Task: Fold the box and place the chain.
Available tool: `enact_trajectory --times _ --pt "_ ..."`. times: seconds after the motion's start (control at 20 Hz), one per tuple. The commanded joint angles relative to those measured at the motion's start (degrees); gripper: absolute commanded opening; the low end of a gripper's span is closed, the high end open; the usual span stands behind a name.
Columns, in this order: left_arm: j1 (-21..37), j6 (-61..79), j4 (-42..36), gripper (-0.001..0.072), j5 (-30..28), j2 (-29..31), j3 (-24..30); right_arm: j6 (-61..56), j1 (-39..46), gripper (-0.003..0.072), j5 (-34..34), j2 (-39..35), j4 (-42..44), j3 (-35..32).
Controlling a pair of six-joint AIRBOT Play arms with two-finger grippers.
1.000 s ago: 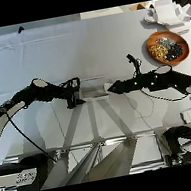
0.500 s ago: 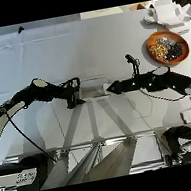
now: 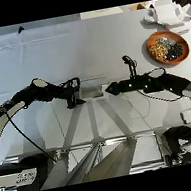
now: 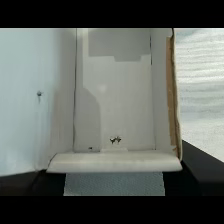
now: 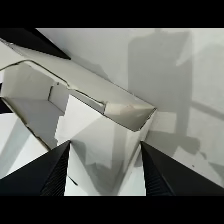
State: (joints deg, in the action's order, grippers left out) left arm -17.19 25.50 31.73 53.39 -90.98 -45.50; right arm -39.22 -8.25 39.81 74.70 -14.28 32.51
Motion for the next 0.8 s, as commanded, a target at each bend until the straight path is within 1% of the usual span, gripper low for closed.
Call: enact_trajectory --times 0.0,0.1,0.4,0.6,0.75 --pt "0.0 0.0 0.0 0.0275 0.0 0.0 0.0 -3.1 -2.1 0.0451 -4.9 -0.1 -0.8 0.5" --pt "0.0 0.0 0.0 0.0275 0.0 0.0 0.0 -5.7 -2.9 0.0452 -6.6 -0.1 -0.9 0.9" --pt "0.0 0.0 0.0 0.0275 0.0 0.0 0.0 -7.3 -5.2 0.0452 -6.7 -0.1 -1.8 1.6" --pt "0.0 0.0 0.0 0.0275 0.0 0.0 0.0 -7.5 -7.4 0.0452 -10.4 -0.2 -8.0 1.6" --pt "0.0 0.0 0.0 0.0275 0.0 0.0 0.0 -7.6 -9.0 0.0451 -13.9 -0.2 -8.5 1.6"
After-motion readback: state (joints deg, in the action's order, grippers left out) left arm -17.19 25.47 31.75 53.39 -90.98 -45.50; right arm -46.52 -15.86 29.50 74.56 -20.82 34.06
